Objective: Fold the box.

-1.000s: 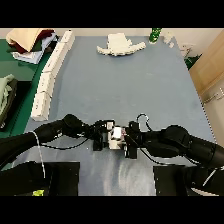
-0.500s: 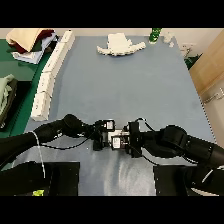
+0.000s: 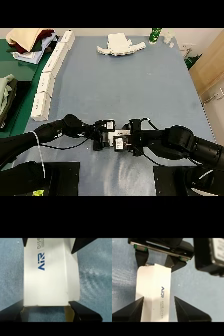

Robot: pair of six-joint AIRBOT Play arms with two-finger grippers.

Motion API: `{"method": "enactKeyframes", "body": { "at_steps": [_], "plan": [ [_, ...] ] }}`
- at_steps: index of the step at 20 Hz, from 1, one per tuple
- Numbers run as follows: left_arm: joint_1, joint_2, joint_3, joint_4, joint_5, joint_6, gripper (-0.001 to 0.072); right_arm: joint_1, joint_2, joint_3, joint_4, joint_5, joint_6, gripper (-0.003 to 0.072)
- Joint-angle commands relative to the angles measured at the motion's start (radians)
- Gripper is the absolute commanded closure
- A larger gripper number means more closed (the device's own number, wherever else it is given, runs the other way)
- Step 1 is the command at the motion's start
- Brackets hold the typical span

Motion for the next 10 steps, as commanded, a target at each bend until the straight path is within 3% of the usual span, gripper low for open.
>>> {"method": "enactKeyframes", "body": {
  "at_steps": [1, 8, 10],
  "plan": [
    [0.0, 0.0, 0.0, 0.0, 0.0, 0.0, 0.0184, 0.0, 0.011, 0.004, -0.056, 0.01, 0.0, 0.0101],
    [0.0, 0.0, 0.0, 0.0, 0.0, 0.001, 0.0184, 0.0, 0.016, 0.038, -0.091, 0.012, 0.001, 0.0104],
    [0.0, 0.0, 0.0, 0.0, 0.0, 0.001, 0.0184, -0.002, 0.008, 0.038, -0.094, 0.012, 0.002, 0.0169]
  ]
}}
